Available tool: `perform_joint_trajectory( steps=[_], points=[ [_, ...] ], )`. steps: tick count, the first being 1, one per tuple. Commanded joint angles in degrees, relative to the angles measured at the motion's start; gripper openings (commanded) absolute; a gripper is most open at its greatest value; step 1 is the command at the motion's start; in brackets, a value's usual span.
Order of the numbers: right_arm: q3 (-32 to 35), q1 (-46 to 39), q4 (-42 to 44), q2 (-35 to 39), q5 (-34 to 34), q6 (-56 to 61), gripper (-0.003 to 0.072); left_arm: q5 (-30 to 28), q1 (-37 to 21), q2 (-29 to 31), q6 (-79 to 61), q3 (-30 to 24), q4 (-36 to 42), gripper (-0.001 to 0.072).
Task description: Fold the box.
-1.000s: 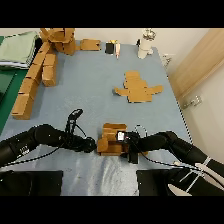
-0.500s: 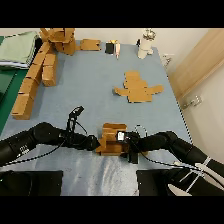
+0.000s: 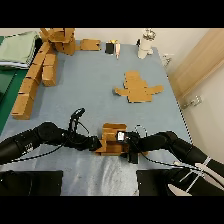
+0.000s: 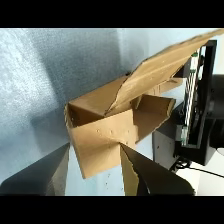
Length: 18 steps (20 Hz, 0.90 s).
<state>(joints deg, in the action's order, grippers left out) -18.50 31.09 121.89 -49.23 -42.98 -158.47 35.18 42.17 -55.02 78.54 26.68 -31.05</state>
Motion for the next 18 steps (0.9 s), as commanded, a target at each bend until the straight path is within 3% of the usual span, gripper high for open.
perform_joint_trajectory(
  steps=[1, 5, 12, 18],
  points=[
    [0.02, 0.04, 0.02, 0.02, 0.02, 0.02, 0.0517, -2.32, -0.02, -0.35, 0.52, 0.04, 1.51, 0.0515],
    [0.02, 0.04, 0.00, 0.02, 0.02, 0.02, 0.0517, 1.38, 0.00, -0.35, -0.81, 0.07, 1.20, 0.0515],
    [0.02, 0.04, 0.00, 0.02, 0.02, 0.02, 0.0517, 1.46, 0.02, -0.37, 2.51, 2.84, -0.13, 0.0514],
    [0.00, 0.04, 0.00, 0.02, 0.02, 0.02, 0.0517, 2.36, 5.03, -2.38, 17.68, 6.47, -16.17, 0.0514]
  ],
)
